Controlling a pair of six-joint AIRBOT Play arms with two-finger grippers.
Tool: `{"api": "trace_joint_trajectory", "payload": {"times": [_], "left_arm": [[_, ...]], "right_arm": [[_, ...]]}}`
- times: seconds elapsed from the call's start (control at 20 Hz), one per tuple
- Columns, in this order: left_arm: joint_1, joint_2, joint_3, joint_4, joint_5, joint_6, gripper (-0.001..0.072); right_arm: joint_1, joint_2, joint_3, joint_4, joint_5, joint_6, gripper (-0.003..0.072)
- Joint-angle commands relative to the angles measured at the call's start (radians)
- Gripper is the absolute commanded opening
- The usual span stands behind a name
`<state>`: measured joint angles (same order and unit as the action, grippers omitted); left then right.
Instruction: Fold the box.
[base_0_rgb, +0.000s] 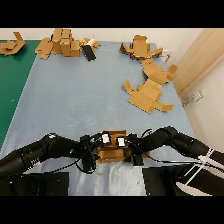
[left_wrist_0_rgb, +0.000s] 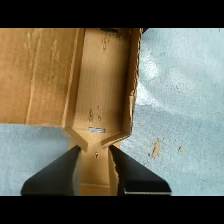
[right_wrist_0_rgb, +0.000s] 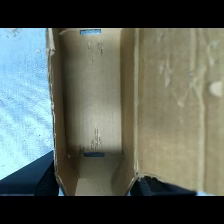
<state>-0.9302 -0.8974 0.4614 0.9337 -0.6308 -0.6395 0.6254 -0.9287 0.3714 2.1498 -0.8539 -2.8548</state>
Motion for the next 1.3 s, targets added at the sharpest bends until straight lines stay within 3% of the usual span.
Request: {"api": "trace_joint_trajectory", "payload": {"times": [0.0, 0.4, 1.25], "left_arm": [[0.001, -0.001, 0.001, -0.030, 0.003, 0.004, 0.0232], [0.001, -0.016, 0.001, -0.135, 0.061, 0.114, 0.0231], [0.001, -0.056, 0.001, -0.180, 0.081, 0.135, 0.0260]], "right_arm": [[0.000, 0.000, 0.001, 0.000, 0.000, 0.000, 0.0449], [0.000, 0.000, 0.001, 0.000, 0.000, 0.000, 0.0449], [0.000, 0.000, 0.001, 0.000, 0.000, 0.000, 0.0449]]}}
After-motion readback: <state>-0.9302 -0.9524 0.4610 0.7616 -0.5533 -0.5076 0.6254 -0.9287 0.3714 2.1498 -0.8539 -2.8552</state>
